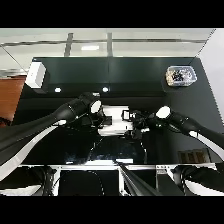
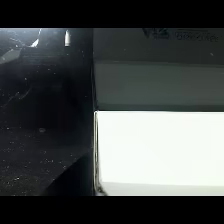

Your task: Fold the box and place the chain.

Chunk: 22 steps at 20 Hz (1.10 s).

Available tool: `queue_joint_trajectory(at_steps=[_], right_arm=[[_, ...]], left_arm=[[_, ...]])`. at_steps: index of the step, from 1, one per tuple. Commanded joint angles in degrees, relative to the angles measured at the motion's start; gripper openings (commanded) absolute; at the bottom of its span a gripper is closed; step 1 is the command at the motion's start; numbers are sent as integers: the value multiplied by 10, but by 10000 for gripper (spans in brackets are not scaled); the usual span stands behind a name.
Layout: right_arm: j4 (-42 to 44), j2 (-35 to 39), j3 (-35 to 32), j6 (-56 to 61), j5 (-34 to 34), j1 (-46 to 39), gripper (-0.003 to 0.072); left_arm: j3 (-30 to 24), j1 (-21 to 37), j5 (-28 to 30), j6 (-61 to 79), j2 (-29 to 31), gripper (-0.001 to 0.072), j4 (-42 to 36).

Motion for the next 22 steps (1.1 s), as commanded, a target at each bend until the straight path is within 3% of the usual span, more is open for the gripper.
queue_joint_trajectory(at_steps=[1,2,3,11,12,13,16,19,20,21,22], right_arm=[[1,0,0,1,0,0,66],[1,0,0,1,0,0,66],[1,0,0,1,0,0,67],[1,0,0,1,0,0,67],[1,0,0,1,0,0,66],[1,0,0,1,0,0,66],[1,0,0,1,0,0,67],[1,0,0,1,0,0,68],[2,0,0,2,0,0,127],[3,0,0,2,-1,0,503],[3,2,0,5,0,0,720]], left_arm=[[1,2,5,-1,2,207,-5],[1,2,5,-1,3,397,-5],[1,2,5,0,4,428,-5],[0,2,5,0,15,397,10],[0,2,1,0,16,337,11],[0,2,-3,-1,15,191,11],[0,1,0,-7,14,27,11],[0,1,1,-7,14,26,11],[0,1,1,-7,14,27,11],[0,2,1,-7,14,27,11],[0,2,1,-7,14,26,11]])
